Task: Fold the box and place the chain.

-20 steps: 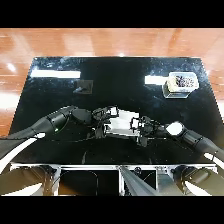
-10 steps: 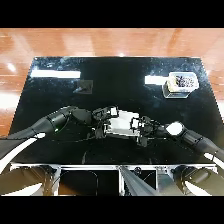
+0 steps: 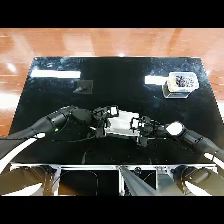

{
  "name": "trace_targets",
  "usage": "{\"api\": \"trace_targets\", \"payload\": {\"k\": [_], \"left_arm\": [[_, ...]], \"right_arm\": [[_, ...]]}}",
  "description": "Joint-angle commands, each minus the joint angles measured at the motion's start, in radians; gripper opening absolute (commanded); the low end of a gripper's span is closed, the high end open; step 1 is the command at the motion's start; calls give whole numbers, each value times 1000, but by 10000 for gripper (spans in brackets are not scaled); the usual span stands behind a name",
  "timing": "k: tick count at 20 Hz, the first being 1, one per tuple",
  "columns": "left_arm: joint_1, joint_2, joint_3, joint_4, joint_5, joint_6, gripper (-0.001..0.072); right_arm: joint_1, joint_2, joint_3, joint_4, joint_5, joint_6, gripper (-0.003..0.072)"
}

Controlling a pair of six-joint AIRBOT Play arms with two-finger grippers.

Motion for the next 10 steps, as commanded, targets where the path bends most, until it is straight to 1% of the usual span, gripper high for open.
{"api": "trace_targets", "payload": {"k": [1, 3, 6, 8, 10], "left_arm": [[5, 29, 2, 10, -8, -38, 19], [23, 68, 2, 19, -5, -91, 19], [71, 148, 1, 69, 8, -193, 19], [124, 199, -1, 169, 60, -322, 19], [193, 250, -20, 235, 119, -440, 18]], "right_arm": [[1, -1, 0, 0, 0, 0, 619], [1, -1, 0, 0, 0, 0, 620], [1, -1, 0, 0, 0, 0, 620], [1, -1, 0, -3, 2, -1, 620], [1, -1, 0, -3, 2, -1, 620]]}}
